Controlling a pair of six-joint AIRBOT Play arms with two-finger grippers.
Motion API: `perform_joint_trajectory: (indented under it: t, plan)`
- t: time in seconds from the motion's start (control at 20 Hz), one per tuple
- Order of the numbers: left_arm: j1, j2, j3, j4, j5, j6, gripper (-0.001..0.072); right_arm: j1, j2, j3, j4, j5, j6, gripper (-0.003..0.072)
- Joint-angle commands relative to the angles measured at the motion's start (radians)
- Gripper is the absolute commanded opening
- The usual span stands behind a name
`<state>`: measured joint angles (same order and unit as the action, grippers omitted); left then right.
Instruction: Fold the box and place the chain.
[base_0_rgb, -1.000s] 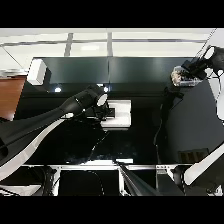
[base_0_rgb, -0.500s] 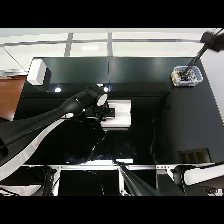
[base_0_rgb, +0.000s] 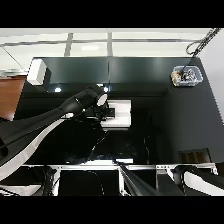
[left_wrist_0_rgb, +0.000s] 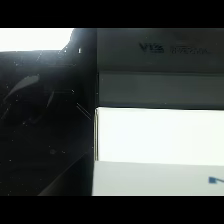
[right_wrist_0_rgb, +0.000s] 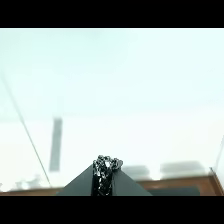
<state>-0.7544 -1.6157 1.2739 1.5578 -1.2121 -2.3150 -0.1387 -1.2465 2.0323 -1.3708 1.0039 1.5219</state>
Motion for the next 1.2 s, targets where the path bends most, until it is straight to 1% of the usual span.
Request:
perform_joint_trajectory:
  t: [0.0, 0.15, 0.4, 0.5, 0.55, 0.65, 0.75, 0.85, 0.95, 1.05, 1.15]
  plan:
    - [0.000, 0.001, 0.000, 0.000, 0.004, 0.000, 0.0025, 0.008, 0.081, 0.031, 0.144, 0.073, -0.038, 0.0016]
    - [0.000, 0.001, 0.000, 0.000, 0.003, 0.000, 0.0025, 0.008, 0.101, 0.031, 0.327, 0.186, -0.107, 0.0017]
    - [0.000, 0.001, 0.000, 0.000, 0.000, 0.000, 0.0025, 0.008, 0.102, 0.027, 0.552, 0.442, -0.152, 0.0018]
    - [0.000, 0.001, 0.000, 0.000, -0.001, 0.000, 0.0025, 0.021, 0.103, -0.008, 0.587, 0.549, -0.158, 0.0018]
    - [0.000, 0.001, 0.000, 0.000, -0.001, 0.000, 0.0025, 0.048, 0.104, -0.043, 0.589, 0.584, -0.159, 0.0018]
    - [0.000, 0.001, 0.000, 0.000, 0.000, 0.000, 0.0025, 0.130, 0.105, -0.125, 0.589, 0.586, -0.167, 0.0018]
    - [0.000, 0.001, 0.000, 0.000, 0.000, 0.000, 0.0025, 0.231, 0.104, -0.211, 0.594, 0.541, -0.177, 0.0018]
    - [0.000, 0.001, 0.000, 0.000, 0.000, 0.000, 0.0025, 0.319, 0.104, -0.270, 0.593, 0.488, -0.183, 0.0018]
    - [0.000, 0.001, 0.000, 0.000, 0.002, 0.000, 0.0025, 0.373, 0.103, -0.290, 0.593, 0.462, -0.183, 0.0018]
    - [0.000, 0.001, 0.000, 0.000, 0.008, 0.000, 0.0025, 0.410, 0.099, -0.290, 0.592, 0.460, -0.183, 0.0018]
    - [0.000, 0.001, 0.000, 0.000, 0.007, 0.000, 0.0025, 0.441, 0.099, -0.315, 0.590, 0.448, -0.183, 0.0018]
